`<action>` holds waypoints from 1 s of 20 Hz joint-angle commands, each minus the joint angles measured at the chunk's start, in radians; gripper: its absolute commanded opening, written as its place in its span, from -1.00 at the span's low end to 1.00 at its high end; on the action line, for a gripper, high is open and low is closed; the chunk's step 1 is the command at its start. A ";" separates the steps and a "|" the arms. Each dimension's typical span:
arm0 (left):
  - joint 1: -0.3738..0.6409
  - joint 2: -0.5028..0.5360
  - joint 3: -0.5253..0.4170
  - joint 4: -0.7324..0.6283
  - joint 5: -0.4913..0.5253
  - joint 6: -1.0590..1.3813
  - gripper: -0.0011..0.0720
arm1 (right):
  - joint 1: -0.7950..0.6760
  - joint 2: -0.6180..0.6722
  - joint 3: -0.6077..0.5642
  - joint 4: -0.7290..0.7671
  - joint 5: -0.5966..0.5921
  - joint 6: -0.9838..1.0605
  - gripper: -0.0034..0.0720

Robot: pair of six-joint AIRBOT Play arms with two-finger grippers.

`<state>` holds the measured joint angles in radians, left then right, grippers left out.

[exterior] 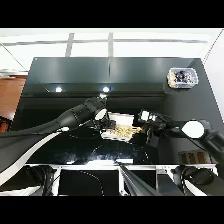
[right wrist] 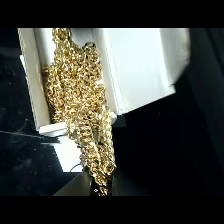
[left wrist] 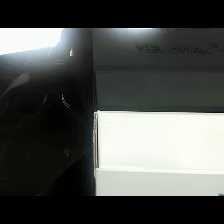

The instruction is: Fold the box and place the chain.

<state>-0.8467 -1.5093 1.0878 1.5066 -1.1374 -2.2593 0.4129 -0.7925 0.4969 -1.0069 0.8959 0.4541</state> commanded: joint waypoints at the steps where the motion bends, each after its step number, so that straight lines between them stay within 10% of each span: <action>1: 0.000 -0.001 0.000 0.000 0.003 0.001 -0.89 | -0.012 0.093 0.086 0.021 0.114 0.135 -0.80; 10: 0.000 -0.001 0.000 0.000 0.003 0.001 -0.89 | -0.012 0.070 0.180 0.306 0.069 0.216 -0.78; 12: 0.000 -0.001 0.000 0.000 0.003 0.001 -0.89 | -0.012 0.051 0.179 0.260 0.079 0.278 0.47; 13: 0.000 -0.001 0.000 0.000 0.003 0.001 -0.89 | -0.012 0.050 0.179 0.216 0.078 0.299 0.73; 20: 0.000 -0.001 0.001 -0.001 0.040 0.001 -0.89 | -0.103 0.051 0.180 0.045 0.182 0.428 0.71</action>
<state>-0.8467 -1.5093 1.0878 1.5066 -1.1252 -2.2589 0.3466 -0.7403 0.6758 -0.9138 1.0206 0.8272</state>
